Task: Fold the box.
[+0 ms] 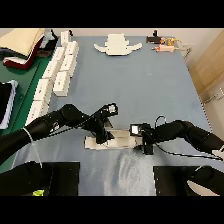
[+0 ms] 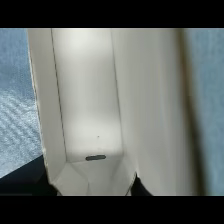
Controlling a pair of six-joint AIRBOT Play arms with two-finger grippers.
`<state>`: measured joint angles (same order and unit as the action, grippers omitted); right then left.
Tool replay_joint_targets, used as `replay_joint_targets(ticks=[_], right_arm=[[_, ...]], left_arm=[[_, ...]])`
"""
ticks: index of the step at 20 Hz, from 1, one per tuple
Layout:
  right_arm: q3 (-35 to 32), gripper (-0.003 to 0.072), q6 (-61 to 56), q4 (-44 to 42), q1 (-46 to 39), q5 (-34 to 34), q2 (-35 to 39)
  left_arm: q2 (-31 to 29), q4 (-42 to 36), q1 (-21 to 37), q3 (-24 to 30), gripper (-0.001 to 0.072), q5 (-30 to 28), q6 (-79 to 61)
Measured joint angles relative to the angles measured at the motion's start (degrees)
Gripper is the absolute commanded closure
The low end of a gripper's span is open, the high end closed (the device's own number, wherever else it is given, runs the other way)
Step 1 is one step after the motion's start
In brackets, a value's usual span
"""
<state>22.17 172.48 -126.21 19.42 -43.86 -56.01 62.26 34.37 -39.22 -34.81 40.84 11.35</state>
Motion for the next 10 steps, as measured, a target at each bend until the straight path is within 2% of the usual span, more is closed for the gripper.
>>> replay_joint_targets(ticks=[4,5,7,10], right_arm=[[0.0,0.0217,0.0,0.0,0.0,0.0,0.0],[0.0,0.0216,0.02,0.0,0.0,0.02,0.0],[0.0,0.0217,0.02,0.0,0.0,0.02,0.02],[0.0,0.0216,0.02,0.0,0.0,0.04,0.0]], left_arm=[[-4.87,8.98,0.61,0.0,0.0165,2.75,15.23],[-6.97,12.0,1.07,0.0,0.0243,4.42,21.05],[-11.26,17.35,2.19,0.0,0.0692,9.68,32.11],[-17.11,21.09,2.91,0.0,0.0696,18.18,46.45]])
